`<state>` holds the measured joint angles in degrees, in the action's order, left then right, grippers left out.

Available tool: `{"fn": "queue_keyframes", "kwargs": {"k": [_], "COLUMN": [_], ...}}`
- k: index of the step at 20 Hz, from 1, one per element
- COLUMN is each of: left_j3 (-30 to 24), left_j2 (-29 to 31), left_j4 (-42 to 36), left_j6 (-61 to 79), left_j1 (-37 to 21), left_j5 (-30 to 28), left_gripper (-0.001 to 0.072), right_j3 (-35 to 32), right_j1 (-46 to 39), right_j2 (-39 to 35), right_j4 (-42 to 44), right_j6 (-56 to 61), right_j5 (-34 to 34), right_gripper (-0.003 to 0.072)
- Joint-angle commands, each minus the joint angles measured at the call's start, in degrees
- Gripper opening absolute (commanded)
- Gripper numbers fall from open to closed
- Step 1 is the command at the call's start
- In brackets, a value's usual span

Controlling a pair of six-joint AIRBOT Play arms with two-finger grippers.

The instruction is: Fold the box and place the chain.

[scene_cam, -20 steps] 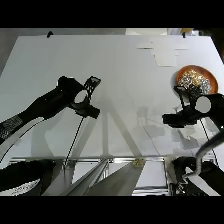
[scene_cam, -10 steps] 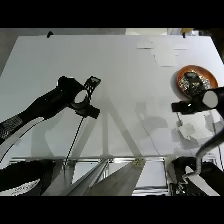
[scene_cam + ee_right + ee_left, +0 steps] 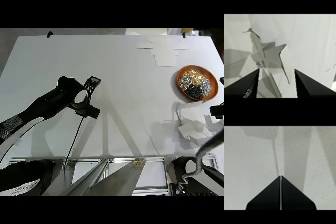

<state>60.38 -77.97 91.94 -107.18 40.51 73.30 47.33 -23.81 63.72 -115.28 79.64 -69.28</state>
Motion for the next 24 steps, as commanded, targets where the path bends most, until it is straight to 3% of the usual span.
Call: {"fn": "queue_keyframes", "kwargs": {"k": [1,3,6,8,9,14,18,21,24], "left_j3": [0.0,0.0,0.0,0.0,0.0,0.0,0.0,0.0,0.0], "left_j2": [0.0,0.0,0.0,0.0,0.0,0.0,0.0,0.0,0.0], "left_j4": [0.0,0.0,0.0,0.0,0.0,0.0,0.0,0.0,0.0], "left_j6": [0.0,0.0,0.0,0.0,0.0,0.0,0.0,0.0,0.0], "left_j1": [0.0,0.0,-0.1,0.0,-0.1,0.0,0.0,-0.1,-0.1], "left_j5": [0.0,0.0,0.0,0.0,0.0,0.0,0.0,0.0,0.0], "left_gripper": [0.001,0.001,0.001,0.001,0.001,0.001,0.001,0.001,0.001], "right_j3": [0.2,0.2,0.2,0.2,0.2,0.2,-0.2,-4.2,-11.0], "right_j1": [-2.2,-2.1,-2.1,-2.1,-1.8,10.3,20.5,25.7,32.2], "right_j2": [6.4,10.0,13.2,15.6,16.0,10.1,1.0,-8.1,-17.2], "right_j4": [-4.9,-9.8,-10.5,-10.4,-10.3,-8.2,8.3,25.7,29.9], "right_j6": [-2.7,-0.4,0.1,0.0,-0.3,-2.1,-0.5,1.4,7.8], "right_j5": [-1.7,-3.3,-3.1,-4.4,-5.2,-10.5,-12.4,-6.8,1.3], "right_gripper": [0.0476,0.0473,0.0362,0.019,0.002,0.0016,0.0015,0.0015,0.0015]}}
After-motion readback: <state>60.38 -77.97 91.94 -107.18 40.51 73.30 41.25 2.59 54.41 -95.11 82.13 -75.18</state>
